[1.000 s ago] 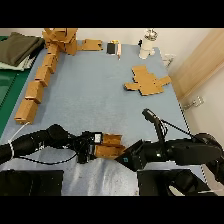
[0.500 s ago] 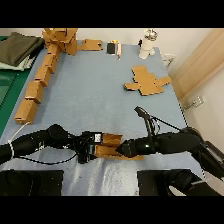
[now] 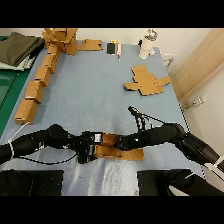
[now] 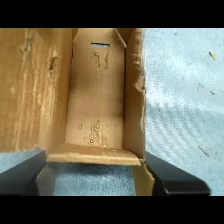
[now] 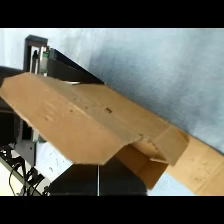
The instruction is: Fold the box.
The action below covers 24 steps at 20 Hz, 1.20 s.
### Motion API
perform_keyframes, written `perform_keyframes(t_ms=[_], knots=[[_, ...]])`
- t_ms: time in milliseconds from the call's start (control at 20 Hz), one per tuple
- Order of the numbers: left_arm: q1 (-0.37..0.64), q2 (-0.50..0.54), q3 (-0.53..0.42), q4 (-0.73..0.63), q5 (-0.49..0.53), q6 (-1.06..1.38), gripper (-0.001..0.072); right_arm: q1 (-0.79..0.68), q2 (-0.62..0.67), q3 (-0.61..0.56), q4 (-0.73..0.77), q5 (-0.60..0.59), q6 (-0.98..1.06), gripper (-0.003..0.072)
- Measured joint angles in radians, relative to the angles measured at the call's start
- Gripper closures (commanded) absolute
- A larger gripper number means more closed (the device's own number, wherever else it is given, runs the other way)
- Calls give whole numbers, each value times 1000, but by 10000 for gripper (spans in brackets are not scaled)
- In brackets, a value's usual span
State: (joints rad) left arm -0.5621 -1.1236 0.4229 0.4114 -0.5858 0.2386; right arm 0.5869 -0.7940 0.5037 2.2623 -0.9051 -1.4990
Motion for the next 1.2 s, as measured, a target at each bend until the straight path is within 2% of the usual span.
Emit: perform_keyframes(t_ms=[650, 700, 800, 850, 900, 950, 1200], knots=[[0, -10, 29, -11, -42, 56, 35, 0, -15, 0, 0, 25, -1, 682], [0, -16, 31, -10, -51, 57, 59, 0, -15, 0, 0, 25, -1, 682], [0, -25, 34, -11, -61, 60, 64, 0, -15, 0, 1, 26, -1, 682], [0, -29, 35, -13, -64, 61, 91, 0, -15, 0, 3, 26, -1, 682], [0, -31, 35, -15, -64, 60, 273, 0, -15, 0, 3, 26, -1, 682], [0, -32, 36, -18, -66, 60, 313, 0, -15, 0, 3, 26, -1, 682], [0, -36, 36, -24, -68, 58, 312, 0, -15, 0, 5, 28, -1, 682]])
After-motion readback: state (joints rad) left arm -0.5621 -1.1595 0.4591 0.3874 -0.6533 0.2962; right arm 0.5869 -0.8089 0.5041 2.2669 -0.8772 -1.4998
